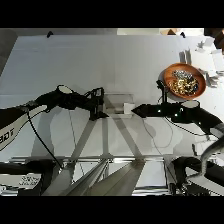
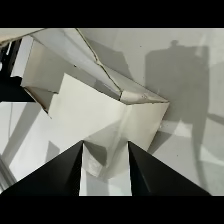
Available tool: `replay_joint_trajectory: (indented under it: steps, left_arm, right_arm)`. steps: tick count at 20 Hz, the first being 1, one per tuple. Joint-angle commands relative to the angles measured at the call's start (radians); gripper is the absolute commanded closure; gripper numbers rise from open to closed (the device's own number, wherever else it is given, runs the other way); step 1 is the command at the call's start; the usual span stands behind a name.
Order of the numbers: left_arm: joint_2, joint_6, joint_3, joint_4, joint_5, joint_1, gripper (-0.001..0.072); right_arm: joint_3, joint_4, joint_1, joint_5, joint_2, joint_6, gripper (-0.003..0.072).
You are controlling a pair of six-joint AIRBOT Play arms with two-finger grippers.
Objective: Fold the box and place the chain.
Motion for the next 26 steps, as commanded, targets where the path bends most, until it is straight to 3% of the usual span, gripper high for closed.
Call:
replay_joint_trajectory:
  steps: [1, 3, 10, 14, 19, 26]
  left_arm:
    - [0.000, 0.000, 0.000, 0.000, 0.000, 0.001, 0.0432]
    - [0.000, 0.000, 0.000, 0.000, 0.000, 0.001, 0.0432]
    - [0.000, 0.000, 0.000, 0.000, 0.000, 0.001, 0.0432]
    - [0.000, 0.000, 0.000, 0.000, 0.000, 0.000, 0.0432]
    - [0.000, 0.000, 0.000, 0.000, 0.000, 0.001, 0.0432]
    - [0.000, 0.000, 0.000, 0.000, 0.000, 0.001, 0.0432]
  right_arm:
    - [0.001, 0.003, 0.059, -0.075, 0.001, 0.051, 0.0285]
    - [0.004, 0.003, 0.089, -0.144, 0.001, 0.085, 0.0211]
    - [0.051, -0.011, 0.180, -0.228, 0.000, 0.246, 0.0210]
    - [0.052, -0.114, 0.260, -0.393, 0.000, 0.341, 0.0210]
    - [0.089, -0.362, 0.317, -0.487, -0.004, 0.570, 0.0210]
    - [0.151, -0.796, 0.322, -0.397, -0.008, 0.953, 0.0211]
